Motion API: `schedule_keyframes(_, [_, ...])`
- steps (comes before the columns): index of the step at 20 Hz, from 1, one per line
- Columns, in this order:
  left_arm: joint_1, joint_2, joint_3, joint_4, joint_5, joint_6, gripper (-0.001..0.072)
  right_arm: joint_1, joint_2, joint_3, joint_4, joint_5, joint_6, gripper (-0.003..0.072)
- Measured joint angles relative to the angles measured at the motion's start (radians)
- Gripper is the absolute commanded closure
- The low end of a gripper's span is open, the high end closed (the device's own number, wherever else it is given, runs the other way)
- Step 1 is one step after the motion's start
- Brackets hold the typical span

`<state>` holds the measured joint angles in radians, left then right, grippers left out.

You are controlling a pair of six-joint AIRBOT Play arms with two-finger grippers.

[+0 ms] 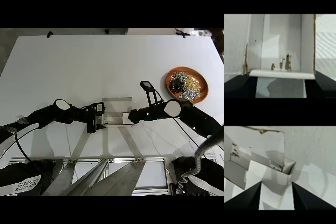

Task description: Fold the box and place the chain.

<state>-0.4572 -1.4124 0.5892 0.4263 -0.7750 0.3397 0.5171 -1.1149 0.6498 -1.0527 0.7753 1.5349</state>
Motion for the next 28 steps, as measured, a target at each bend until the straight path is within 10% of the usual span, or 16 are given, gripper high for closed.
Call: schedule_keyframes(28, [0.000, 0.000, 0.000, 0.000, 0.000, 0.000, 0.0323, 0.196, -0.262, 0.224, -0.348, 0.191, 0.514, 0.0279])
